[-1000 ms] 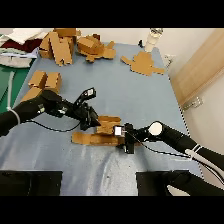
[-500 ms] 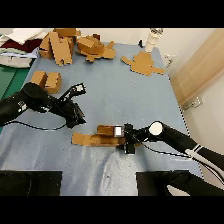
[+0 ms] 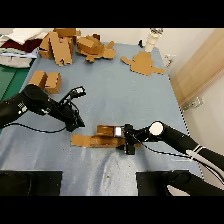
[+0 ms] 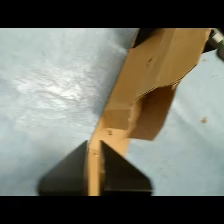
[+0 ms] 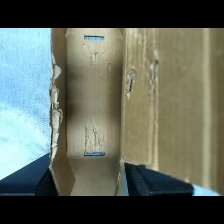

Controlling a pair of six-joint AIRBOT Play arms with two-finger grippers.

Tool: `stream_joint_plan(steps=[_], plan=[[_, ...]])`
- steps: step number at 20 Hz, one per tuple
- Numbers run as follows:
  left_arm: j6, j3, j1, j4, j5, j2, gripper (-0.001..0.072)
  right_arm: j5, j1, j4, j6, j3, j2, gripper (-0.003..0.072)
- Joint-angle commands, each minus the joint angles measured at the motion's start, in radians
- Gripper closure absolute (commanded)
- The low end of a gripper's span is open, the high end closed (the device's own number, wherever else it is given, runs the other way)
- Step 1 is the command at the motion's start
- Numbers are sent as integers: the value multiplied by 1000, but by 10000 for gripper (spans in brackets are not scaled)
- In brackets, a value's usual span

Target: Fold the box.

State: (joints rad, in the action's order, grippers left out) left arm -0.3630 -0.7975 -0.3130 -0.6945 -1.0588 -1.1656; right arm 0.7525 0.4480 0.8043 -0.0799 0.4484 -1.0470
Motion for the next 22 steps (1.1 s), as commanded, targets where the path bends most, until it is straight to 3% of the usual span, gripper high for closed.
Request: stream_joint_plan(steps=[1, 3, 6, 10, 13, 18, 22], plan=[[-212, 2, -64, -1, -62, -4, 701, -2, 1, -2, 0, 1, 1, 188], [-325, 2, -145, 18, -61, -12, 701, -2, 1, -2, 0, 1, 1, 188], [-334, -4, -259, 171, 13, -42, 700, -2, 1, -2, 0, 1, 1, 188], [-364, -80, -249, 333, 109, -145, 700, -1, 1, -2, 0, 1, 1, 188], [-427, -152, -213, 333, 130, -249, 701, -1, 1, -2, 0, 1, 1, 189], [-608, -163, -211, 212, 106, -408, 701, -1, 1, -2, 0, 1, 1, 188], [-649, -166, -211, 212, 69, -424, 701, -1, 1, -36, 0, 1, 1, 188]])
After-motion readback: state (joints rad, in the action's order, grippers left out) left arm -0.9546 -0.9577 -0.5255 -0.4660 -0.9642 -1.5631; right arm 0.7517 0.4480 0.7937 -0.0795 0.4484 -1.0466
